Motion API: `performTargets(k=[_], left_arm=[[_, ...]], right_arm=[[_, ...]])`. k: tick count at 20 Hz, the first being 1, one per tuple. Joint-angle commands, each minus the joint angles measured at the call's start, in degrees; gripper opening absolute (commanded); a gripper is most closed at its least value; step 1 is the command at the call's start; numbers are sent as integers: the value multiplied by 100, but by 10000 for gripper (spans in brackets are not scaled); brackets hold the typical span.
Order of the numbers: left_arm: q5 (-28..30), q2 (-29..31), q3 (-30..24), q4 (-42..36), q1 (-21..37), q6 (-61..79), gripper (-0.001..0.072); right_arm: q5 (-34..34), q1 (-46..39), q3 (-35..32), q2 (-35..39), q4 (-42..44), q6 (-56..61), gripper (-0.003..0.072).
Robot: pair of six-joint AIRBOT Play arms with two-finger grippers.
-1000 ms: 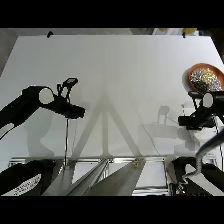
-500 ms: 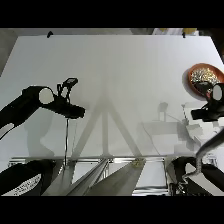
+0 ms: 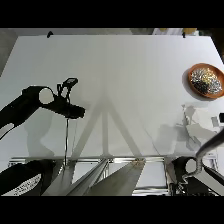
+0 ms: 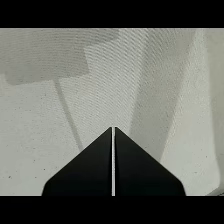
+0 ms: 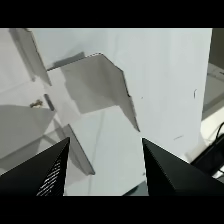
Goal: Fold the box and place the chain.
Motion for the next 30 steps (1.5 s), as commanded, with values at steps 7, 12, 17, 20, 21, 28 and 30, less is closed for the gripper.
performTargets(k=[7,12,17,20,21,28,30], left_arm=[[2,2,-2,2,-2,0,21],[0,2,-2,2,-2,0,21],[0,2,-2,2,-2,0,21],[0,2,-2,4,-2,0,21],[0,2,-2,2,-2,0,21],[0,2,-2,2,-2,0,21],[0,2,-2,2,-2,0,21]], right_arm=[[-813,-481,52,-748,-282,-612,415],[-560,-476,94,-1292,-269,-275,75],[-52,33,205,-1058,-229,-341,17],[-168,901,205,-437,-7,-341,17],[-219,1237,205,-223,142,-341,17],[-321,2988,98,1158,3541,-466,17],[-605,3265,-275,1620,4166,-463,17]])
